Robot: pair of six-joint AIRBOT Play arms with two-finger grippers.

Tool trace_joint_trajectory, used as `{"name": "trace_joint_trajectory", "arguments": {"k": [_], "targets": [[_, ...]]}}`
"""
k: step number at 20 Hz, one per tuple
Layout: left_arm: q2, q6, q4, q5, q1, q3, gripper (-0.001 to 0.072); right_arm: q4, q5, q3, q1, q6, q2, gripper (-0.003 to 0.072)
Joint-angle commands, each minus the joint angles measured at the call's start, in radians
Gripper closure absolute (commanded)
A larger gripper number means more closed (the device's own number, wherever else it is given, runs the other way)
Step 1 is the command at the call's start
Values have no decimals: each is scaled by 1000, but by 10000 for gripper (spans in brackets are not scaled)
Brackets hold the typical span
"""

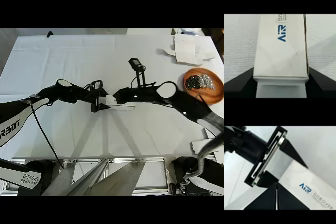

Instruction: Fold the box and place the chain.

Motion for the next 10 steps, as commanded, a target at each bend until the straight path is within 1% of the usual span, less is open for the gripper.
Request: {"name": "trace_joint_trajectory", "arguments": {"k": [1,3,4,8,10], "targets": [[0,2,3,0,0,0,342,-44,58,-14,-50,-26,67,675],[0,2,3,0,0,0,342,-40,135,-35,-110,-26,67,676],[0,2,3,0,0,0,342,-21,154,-52,-142,-26,67,676],[0,2,3,0,0,0,342,125,205,-145,-251,-122,64,676],[0,2,3,0,-1,0,342,168,232,-190,-278,-174,62,677]]}}
